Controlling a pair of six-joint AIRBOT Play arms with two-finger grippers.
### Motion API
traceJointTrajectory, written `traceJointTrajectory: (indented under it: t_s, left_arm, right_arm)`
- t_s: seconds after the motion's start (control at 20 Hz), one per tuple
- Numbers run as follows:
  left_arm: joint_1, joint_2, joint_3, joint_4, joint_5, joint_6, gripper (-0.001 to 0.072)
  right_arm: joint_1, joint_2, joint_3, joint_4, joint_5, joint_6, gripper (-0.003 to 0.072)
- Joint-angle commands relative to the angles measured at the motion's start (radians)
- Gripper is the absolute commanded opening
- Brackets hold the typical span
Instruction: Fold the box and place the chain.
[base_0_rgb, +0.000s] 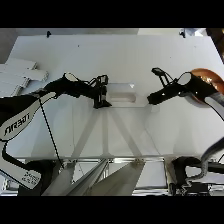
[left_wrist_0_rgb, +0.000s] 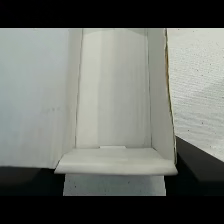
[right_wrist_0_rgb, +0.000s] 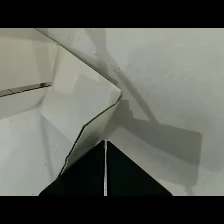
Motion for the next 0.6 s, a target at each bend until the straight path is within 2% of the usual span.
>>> traceJointTrajectory:
  t_s: [0.0,0.3,0.55]
  left_arm:
    - [0.000,0.001,0.000,0.000,0.000,0.000,0.0281]
    - [0.000,0.001,0.000,0.000,0.000,0.000,0.0281]
    - [0.000,0.001,0.000,0.000,0.000,0.000,0.0281]
  right_arm:
    - [0.011,-0.024,-0.003,0.107,0.015,-0.053,0.0007]
    - [0.011,-0.021,-0.003,0.277,0.061,-0.145,0.0010]
    - [0.011,-0.011,-0.003,0.217,0.069,-0.127,0.0009]
